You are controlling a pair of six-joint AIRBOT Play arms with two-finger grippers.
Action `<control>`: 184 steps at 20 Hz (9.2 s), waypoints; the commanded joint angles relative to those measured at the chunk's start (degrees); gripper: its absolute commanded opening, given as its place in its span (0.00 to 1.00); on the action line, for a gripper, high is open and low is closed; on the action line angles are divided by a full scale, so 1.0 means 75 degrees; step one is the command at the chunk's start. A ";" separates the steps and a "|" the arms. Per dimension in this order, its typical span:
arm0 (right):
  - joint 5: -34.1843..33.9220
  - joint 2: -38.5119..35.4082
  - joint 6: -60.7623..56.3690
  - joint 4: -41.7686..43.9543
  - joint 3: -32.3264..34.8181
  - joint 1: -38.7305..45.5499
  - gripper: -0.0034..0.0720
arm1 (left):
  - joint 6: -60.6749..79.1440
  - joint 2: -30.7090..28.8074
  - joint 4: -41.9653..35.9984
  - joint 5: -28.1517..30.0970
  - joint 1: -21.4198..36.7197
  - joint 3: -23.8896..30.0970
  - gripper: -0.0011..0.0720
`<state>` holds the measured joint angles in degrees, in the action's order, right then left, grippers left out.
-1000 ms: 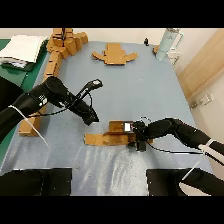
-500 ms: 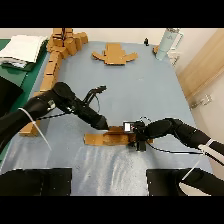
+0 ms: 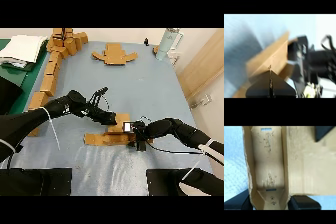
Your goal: Fold the box.
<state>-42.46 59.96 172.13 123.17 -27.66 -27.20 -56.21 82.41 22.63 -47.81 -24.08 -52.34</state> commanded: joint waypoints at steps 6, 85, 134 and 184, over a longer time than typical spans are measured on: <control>-0.0006 -0.0006 0.0000 0.0000 0.0000 -0.0006 0.77 | -0.0338 0.0618 0.0420 0.0423 -0.0015 -0.0032 0.03; -0.0006 -0.0006 0.0000 -0.0026 0.0000 -0.0006 0.77 | 0.9568 -0.2034 -0.0880 0.2433 -0.1221 0.3005 0.83; -0.0006 -0.0006 0.0000 -0.0055 0.0000 -0.0006 0.77 | -0.2906 -0.2955 0.1813 0.1518 -0.0463 0.2795 0.51; -0.0006 -0.0006 0.0000 -0.0055 0.0000 -0.0006 0.77 | -1.1112 0.0274 0.7985 -0.1378 -0.3462 -0.1457 0.72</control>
<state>-42.52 59.96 172.16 122.74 -27.64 -27.22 -135.59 81.65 80.64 -54.11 -49.43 -60.58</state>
